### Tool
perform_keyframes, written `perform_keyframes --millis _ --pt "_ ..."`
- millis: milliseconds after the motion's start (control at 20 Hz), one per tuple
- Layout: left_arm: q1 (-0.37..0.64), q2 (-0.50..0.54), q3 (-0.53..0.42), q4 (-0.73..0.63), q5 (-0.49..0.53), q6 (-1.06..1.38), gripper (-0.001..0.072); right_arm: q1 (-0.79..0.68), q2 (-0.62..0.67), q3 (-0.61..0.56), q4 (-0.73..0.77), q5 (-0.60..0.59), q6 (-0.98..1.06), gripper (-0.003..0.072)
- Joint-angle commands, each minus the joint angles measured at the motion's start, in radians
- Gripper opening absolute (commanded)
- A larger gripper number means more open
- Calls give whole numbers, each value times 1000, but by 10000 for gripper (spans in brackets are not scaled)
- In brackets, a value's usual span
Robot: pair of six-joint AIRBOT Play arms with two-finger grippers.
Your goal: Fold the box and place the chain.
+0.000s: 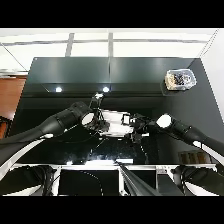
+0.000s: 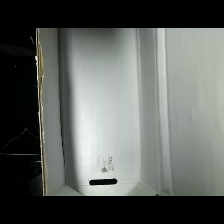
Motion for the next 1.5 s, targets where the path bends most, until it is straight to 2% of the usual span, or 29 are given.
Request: perform_keyframes --millis 0,200,250,650,900,950,1200,1400,1450 --pt "-13 -43 47 41 -83 -60 446 1 1 0 0 0 0 444" --pt "-13 -55 47 -2 -72 -82 438 1 1 0 0 0 0 444" --pt "-13 -55 48 -2 -63 -82 391 1 1 0 0 0 0 444" --pt "-13 -55 49 -8 1 -82 391 1 1 0 0 0 0 444" --pt "-13 -72 50 -5 1 -82 386 1 1 0 0 0 0 444" --pt "-13 -74 50 -4 1 -82 343 1 1 0 0 0 0 444" --pt "-13 -88 59 -6 3 -82 325 1 1 0 0 0 0 444" --pt "-18 -110 113 -1 -7 -81 67 1 1 0 0 0 0 444" --pt "-18 -118 124 -1 -12 -81 45 1 1 0 0 0 0 444"
